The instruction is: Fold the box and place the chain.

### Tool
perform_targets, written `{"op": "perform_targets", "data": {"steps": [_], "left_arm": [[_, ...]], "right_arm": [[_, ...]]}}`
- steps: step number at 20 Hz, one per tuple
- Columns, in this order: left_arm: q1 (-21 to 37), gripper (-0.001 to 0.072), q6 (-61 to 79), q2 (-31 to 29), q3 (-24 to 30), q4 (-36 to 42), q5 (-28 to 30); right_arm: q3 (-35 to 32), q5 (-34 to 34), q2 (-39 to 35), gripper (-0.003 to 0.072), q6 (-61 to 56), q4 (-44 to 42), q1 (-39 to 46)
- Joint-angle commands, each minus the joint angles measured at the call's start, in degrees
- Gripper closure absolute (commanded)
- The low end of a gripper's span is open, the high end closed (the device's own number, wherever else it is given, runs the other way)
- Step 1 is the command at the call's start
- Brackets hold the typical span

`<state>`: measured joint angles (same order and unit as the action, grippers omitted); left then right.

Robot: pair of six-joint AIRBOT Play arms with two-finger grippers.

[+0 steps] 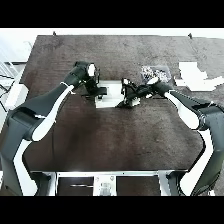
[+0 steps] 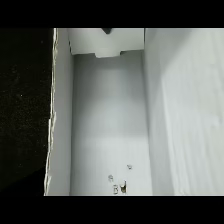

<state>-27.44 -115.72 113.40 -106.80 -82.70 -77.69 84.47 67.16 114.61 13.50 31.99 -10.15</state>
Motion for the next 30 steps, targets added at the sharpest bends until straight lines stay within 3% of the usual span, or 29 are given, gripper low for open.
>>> {"op": "perform_targets", "data": {"steps": [1,21,23,26,28,30], "left_arm": [[0.0,0.0337,-1.2,0.7,-1.0,-3.7,-2.2],[-1.4,0.0359,-0.9,1.2,-1.1,-3.9,-1.6],[-1.4,0.0479,-0.9,1.2,-1.1,-4.3,-1.4],[-1.4,0.0480,-1.0,1.2,-1.1,-4.2,-0.9],[-1.4,0.0600,-1.1,1.2,-1.1,-4.3,-0.9],[-1.4,0.0603,-1.3,1.2,-1.1,-4.3,-0.6]], "right_arm": [[0.0,0.0,0.0,0.0108,0.0,0.0,0.0],[0.0,0.0,0.0,0.0108,0.0,0.0,0.0],[0.0,0.0,0.0,0.0108,0.0,0.0,0.0],[0.0,0.0,0.0,0.0108,0.0,0.0,0.0],[0.0,0.0,0.0,0.0107,0.0,0.0,0.0],[0.0,0.0,0.0,0.0108,0.0,0.0,0.0]]}}
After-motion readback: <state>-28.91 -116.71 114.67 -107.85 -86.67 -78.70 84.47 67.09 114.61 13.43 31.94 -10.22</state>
